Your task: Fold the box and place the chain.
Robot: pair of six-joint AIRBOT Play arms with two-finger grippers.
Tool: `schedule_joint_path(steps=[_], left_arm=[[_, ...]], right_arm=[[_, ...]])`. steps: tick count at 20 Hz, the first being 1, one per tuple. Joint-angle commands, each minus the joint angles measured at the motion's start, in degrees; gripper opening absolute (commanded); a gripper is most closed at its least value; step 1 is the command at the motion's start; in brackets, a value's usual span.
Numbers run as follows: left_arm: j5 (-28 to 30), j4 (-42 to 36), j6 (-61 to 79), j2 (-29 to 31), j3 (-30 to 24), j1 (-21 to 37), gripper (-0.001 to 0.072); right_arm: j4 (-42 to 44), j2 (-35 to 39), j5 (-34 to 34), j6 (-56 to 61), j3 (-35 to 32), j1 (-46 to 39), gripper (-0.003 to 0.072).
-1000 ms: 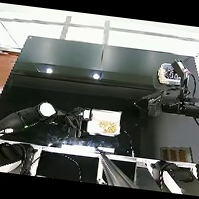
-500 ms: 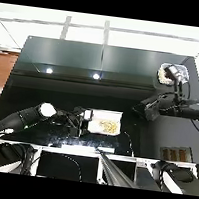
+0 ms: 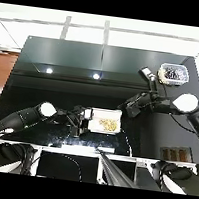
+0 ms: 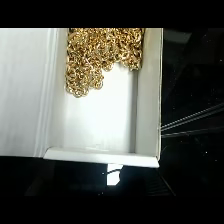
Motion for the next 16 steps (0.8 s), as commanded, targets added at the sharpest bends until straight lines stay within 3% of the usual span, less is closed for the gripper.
schedule_joint_path(steps=[1,4,16], left_arm=[[0.1,0.0,-0.1,0.0,0.1,0.0,0.0331],[0.1,0.0,-0.1,0.0,0.1,0.0,0.0331],[0.0,0.0,-0.1,0.0,0.1,0.0,0.0331]], right_arm=[[1.6,-2.1,7.3,-9.7,0.0,0.8,0.0696],[-0.2,-2.1,11.1,-14.4,-0.2,0.9,0.0696],[-0.2,-2.1,6.6,-26.8,-3.5,9.6,0.0696]])
